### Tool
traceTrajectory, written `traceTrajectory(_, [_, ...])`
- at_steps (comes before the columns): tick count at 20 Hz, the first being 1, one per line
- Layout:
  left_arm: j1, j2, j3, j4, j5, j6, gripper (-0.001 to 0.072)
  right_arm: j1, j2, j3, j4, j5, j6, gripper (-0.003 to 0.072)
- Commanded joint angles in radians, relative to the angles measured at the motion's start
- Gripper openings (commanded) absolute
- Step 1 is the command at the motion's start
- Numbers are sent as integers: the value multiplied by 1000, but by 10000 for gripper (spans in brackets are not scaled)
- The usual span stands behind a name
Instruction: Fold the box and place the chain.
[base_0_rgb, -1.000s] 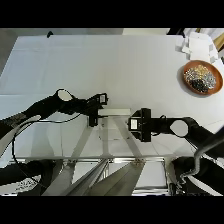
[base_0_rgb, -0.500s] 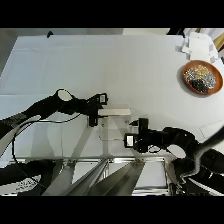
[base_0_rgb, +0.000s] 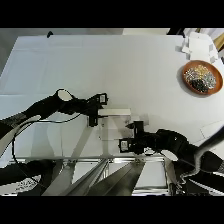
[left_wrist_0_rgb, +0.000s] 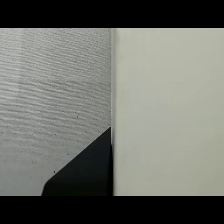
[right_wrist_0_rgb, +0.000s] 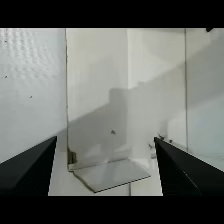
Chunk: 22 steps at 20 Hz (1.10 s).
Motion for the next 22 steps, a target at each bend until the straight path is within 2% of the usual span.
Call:
traceTrajectory(1, [0,1,1,0,0,0,10,-19,-13,1,-21,-71,3,650])
traceTrajectory(6, [0,1,1,0,0,0,10,-116,-13,20,-21,-46,3,651])
traceTrajectory(13, [0,1,1,0,0,0,10,-140,-13,79,-12,-30,-10,651])
traceTrajectory(16, [0,1,1,0,0,0,10,-194,-13,108,-12,43,-10,651])
traceTrajectory(22, [0,1,1,0,0,0,10,-218,-13,121,29,95,-10,650])
